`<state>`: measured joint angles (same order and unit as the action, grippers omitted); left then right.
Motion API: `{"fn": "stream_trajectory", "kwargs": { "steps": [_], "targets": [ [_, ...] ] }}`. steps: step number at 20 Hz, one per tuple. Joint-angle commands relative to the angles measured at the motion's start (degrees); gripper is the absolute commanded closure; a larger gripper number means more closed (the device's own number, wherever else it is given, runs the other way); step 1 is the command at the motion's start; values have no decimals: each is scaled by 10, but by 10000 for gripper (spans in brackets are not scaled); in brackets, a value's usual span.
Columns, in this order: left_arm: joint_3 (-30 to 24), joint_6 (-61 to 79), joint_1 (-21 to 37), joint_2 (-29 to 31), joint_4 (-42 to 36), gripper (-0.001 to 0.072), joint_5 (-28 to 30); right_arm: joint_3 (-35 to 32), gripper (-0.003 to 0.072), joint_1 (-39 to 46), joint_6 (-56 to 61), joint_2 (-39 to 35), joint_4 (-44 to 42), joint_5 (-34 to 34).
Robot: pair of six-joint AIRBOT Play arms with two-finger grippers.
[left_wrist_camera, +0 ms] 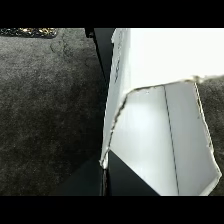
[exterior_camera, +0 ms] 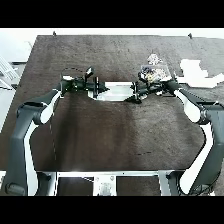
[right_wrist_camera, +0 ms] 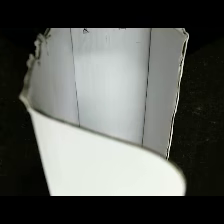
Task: Fold the box and place the chain.
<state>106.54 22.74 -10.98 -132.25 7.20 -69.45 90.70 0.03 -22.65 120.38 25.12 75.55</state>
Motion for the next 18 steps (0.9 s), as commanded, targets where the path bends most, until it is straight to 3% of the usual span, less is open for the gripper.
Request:
{"fn": "stream_trajectory", "kwargs": {
  "steps": [1, 18],
  "targets": [
    [0, 0, 0, 0, 0, 687, 0, 0, 8, 0, -1, 3, -5, 1],
    [0, 0, 0, 0, 0, 687, 0, 9, 27, -10, -16, 3, 21, -20]
  ]
}}
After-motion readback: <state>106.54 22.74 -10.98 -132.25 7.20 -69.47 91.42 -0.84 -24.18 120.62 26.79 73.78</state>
